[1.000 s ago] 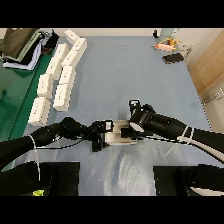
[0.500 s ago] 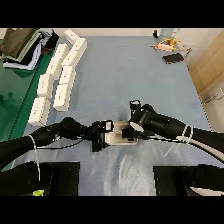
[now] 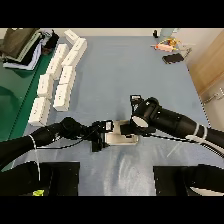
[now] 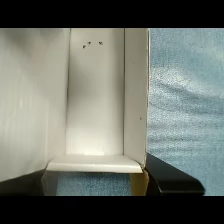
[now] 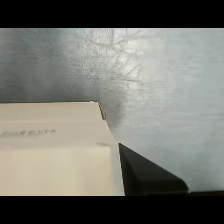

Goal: Fold the box.

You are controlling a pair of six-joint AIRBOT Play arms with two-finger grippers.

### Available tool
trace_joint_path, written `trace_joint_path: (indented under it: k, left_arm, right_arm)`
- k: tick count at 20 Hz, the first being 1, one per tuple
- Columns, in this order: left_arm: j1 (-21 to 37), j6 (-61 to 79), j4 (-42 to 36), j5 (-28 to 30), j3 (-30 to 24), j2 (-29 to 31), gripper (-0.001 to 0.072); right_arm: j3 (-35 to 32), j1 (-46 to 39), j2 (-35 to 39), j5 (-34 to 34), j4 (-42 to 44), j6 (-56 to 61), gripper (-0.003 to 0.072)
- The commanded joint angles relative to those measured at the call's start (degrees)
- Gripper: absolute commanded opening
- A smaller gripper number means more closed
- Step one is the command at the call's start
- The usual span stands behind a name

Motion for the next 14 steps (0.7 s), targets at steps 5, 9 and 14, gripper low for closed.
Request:
trace_joint_path:
  k: [5,9,14]
  left_arm:
    - [0.02,0.0,0.0,0.02,0.0,0.0,0.0414]
    - [0.02,0.02,0.0,0.02,0.0,0.0,0.0414]
    - [0.02,0.02,0.0,0.02,0.0,0.0,0.0414]
  right_arm:
    - [2.75,-5.9,9.05,12.15,-8.26,-8.33,0.0002]
    - [2.51,-20.35,6.1,4.48,-1.9,-21.55,0.0002]
    - [2.54,-39.63,-3.91,-5.2,32.89,-49.83,0.0001]
